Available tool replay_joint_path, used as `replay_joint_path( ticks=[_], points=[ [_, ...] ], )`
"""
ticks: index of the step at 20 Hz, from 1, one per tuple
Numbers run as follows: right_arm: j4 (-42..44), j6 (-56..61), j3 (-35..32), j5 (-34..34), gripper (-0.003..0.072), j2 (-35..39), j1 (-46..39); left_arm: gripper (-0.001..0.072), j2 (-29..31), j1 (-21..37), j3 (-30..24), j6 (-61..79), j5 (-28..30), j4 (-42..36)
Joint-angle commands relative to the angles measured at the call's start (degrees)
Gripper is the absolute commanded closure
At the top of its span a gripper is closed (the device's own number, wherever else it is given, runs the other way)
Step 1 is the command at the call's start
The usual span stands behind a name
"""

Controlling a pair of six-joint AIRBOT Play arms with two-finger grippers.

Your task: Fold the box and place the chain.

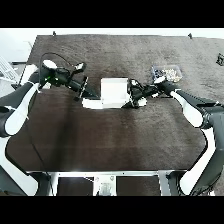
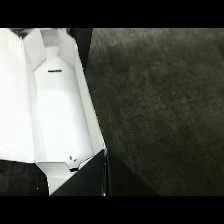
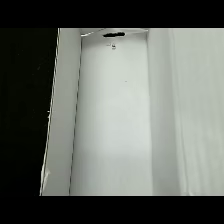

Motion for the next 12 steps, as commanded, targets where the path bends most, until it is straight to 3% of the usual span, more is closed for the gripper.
replay_joint_path(
  ticks=[1, 4, 8, 12],
  points=[
    [0.0, 0.0, 0.0, 0.1, 0.0094, 0.0, 0.0, 0.0691, 1.4, 2.3, -1.1, -4.0, -2.3, 0.4],
    [0.0, 0.0, 0.0, 0.1, 0.0094, 0.0, 0.0, 0.0693, 1.4, 4.8, -5.5, -10.1, 1.7, 0.4],
    [0.0, 0.0, 0.0, 0.1, 0.0094, 0.0, 0.0, 0.0692, 1.9, 8.9, -11.6, -29.9, 15.6, 0.3],
    [0.0, 0.0, 0.0, 0.1, 0.0093, 0.0, 0.0, 0.0693, 2.1, 12.6, -12.3, -43.8, 16.9, 0.7]
  ],
)
